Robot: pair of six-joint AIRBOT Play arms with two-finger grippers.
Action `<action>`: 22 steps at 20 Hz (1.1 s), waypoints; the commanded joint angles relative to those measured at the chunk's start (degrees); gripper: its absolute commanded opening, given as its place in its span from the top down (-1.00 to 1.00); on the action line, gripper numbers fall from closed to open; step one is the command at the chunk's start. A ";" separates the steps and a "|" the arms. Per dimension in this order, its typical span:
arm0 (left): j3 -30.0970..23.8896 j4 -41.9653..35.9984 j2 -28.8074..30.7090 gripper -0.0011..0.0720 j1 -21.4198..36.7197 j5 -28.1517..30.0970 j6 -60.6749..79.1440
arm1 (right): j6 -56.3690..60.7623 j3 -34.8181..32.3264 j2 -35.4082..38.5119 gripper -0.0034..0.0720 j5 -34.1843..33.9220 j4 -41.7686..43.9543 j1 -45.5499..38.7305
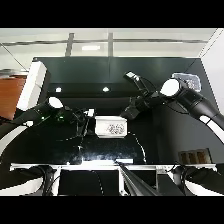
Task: Fold the box and place the chain.
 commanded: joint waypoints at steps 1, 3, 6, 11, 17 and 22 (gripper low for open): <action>0.04 -0.04 -0.04 -0.28 0.02 0.00 0.02 | -6.01 0.44 0.09 -0.95 6.80 0.04 0.11; 0.04 -0.04 -0.04 -0.28 0.02 0.00 0.02 | -8.52 0.44 0.09 -0.97 7.54 0.04 0.17; 0.04 -0.04 -0.04 -0.29 0.02 0.00 0.02 | -10.38 0.46 0.09 -0.97 7.54 0.50 0.57; 0.04 -0.04 -0.04 -0.28 0.02 0.00 0.00 | -10.34 2.69 0.11 -0.97 10.05 0.48 2.10; 0.04 -0.04 -0.04 -0.28 0.02 0.00 0.02 | -10.32 2.64 0.04 -0.97 10.97 -2.84 3.98; 0.04 -0.04 -0.04 -0.28 0.02 0.00 0.00 | -14.25 2.64 0.07 -0.97 12.57 -5.95 3.98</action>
